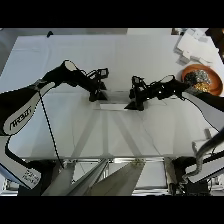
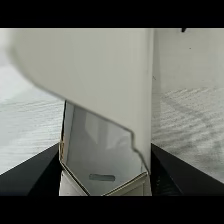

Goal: Fold the box and place the chain.

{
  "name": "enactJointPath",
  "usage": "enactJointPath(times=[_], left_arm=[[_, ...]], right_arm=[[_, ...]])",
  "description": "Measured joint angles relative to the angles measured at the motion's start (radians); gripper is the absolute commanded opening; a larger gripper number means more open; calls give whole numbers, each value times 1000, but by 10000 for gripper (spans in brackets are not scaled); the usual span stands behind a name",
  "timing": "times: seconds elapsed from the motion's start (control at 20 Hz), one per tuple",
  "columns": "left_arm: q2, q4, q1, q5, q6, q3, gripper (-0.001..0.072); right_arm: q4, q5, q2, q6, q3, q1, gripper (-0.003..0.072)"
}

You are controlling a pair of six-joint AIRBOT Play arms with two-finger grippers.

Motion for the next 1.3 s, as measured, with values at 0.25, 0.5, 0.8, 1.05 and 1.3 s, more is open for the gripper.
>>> enactJointPath(times=[0.25, 0.5, 0.8, 1.05, 1.3], left_arm=[[2, -8, 1, -2, 1, 0, 538], [39, 1, 3, -8, 0, 0, 537], [97, 48, 31, -18, 0, 1, 537], [167, 67, 102, -64, -52, 0, 533], [311, 68, 150, -133, -264, -39, 56]], right_arm=[[0, 0, 0, 3, 0, 0, 457], [2, -3, 0, 6, 0, 0, 457], [2, -3, 0, 5, 0, 0, 457], [2, -2, 0, 5, 0, 0, 457], [2, -2, 0, 4, 0, 0, 457]])
